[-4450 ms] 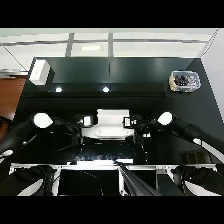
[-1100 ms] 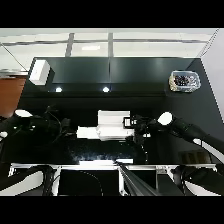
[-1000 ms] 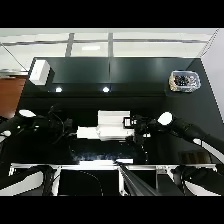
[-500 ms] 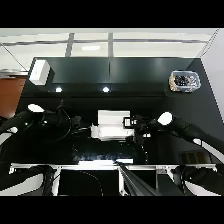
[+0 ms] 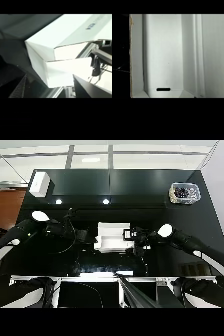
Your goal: Fold the box and place the chain.
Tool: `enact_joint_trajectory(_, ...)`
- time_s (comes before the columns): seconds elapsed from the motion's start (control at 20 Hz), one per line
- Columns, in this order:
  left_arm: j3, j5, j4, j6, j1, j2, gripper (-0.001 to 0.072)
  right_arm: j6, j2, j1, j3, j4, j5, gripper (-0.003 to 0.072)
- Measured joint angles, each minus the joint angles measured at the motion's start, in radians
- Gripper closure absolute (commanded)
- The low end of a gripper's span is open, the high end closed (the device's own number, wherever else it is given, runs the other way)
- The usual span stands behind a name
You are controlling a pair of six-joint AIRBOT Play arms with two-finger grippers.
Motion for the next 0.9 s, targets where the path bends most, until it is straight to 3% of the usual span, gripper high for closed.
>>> enact_joint_trajectory(0.5, 0.005, 0.262, 0.064, -0.138, -0.190, 0.005, 0.0017, 0.000, 0.000, 0.000, 0.000, 0.000, 0.000, 0.0515)
enact_joint_trajectory(0.9, 0.026, 0.325, 0.146, -0.231, -0.263, 0.005, 0.0020, 0.000, 0.000, 0.000, 0.000, 0.000, 0.000, 0.0515)
